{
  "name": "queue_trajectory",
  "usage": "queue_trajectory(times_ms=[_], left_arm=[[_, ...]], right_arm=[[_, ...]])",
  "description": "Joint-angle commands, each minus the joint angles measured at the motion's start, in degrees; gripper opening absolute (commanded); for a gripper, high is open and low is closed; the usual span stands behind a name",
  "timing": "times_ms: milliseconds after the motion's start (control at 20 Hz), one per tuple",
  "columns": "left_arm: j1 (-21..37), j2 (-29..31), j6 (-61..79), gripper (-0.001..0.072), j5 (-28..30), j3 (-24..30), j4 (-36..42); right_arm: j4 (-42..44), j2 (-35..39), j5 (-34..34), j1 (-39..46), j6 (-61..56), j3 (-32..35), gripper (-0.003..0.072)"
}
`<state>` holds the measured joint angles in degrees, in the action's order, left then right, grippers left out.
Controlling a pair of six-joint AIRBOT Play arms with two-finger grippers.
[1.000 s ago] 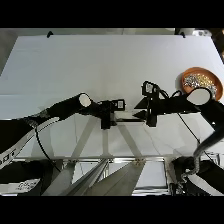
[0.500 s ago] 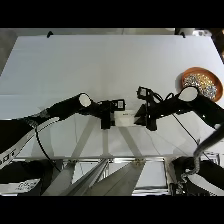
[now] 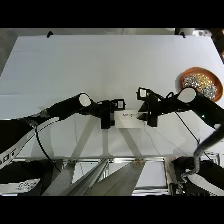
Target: Fold the box and place the chain.
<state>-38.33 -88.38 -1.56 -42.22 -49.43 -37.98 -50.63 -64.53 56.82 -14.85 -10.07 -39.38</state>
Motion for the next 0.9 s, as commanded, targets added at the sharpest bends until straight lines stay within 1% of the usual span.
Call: queue_trajectory(times_ms=[0, 100, 300, 400, 500, 600, 700, 850], left_arm=[[0.0, 0.0, 0.0, 0.0392, 0.0, 0.0, 0.0], [0.0, 0.0, 0.0, 0.0392, 0.0, 0.0, 0.0], [0.0, 0.0, 0.0, 0.0392, 0.0, 0.0, 0.0], [0.0, 0.0, 0.0, 0.0392, 0.0, 0.0, 0.0], [0.0, 0.0, 0.0, 0.0392, 0.0, 0.0, 0.0], [0.0, 0.0, 0.0, 0.0392, 0.0, 0.0, 0.0], [0.0, 0.0, 0.0, 0.0392, 0.0, 0.0, 0.0], [0.0, 0.0, 0.0, 0.0392, 0.0, 0.0, 0.0]], right_arm=[[2.5, 1.1, -0.2, 0.0, 4.2, 0.0, 0.0341], [3.5, 2.1, 1.6, 0.0, 6.1, 0.0, 0.0341], [4.7, 3.3, 3.0, -1.7, 6.1, 0.0, 0.0341], [4.2, 3.3, 2.4, -5.1, 6.1, 0.0, 0.034], [3.4, 3.2, 0.1, -7.6, 6.0, 0.0, 0.034], [2.5, 3.2, -1.6, -8.0, 5.1, 0.0, 0.034], [0.8, 3.2, -1.4, -8.0, 3.1, 0.0, 0.034], [0.5, 3.2, -0.7, -8.1, 2.4, 0.0, 0.034]])
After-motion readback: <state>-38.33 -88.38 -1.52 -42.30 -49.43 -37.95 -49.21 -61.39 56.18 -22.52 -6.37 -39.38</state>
